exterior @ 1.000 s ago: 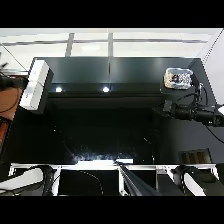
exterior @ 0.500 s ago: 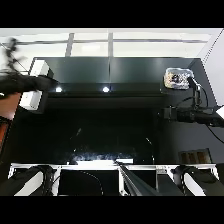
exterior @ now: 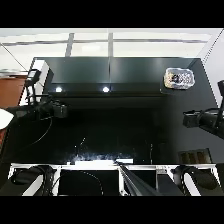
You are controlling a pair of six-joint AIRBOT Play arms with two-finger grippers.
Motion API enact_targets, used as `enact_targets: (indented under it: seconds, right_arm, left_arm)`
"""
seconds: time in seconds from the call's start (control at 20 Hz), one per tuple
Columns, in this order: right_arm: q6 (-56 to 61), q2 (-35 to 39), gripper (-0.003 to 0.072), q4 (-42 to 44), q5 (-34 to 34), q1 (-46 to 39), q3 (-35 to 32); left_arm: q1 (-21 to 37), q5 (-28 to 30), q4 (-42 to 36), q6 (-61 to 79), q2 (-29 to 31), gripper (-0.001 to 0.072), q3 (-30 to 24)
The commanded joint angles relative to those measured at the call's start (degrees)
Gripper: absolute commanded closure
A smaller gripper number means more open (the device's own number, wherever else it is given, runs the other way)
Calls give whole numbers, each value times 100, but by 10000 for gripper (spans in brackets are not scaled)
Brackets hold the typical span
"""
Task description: Fold the box and place the chain.
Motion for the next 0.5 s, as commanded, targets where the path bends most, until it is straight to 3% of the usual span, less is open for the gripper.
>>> enact_targets:
  seconds: [0.0,0.45]
  right_arm:
    - [188,308,645,-442,-98,0,-52]
    - [188,308,645,-444,-96,0,-52]
  left_arm:
    - [229,494,313,-455,459,684,-343]
    - [389,511,306,-437,476,683,-345]
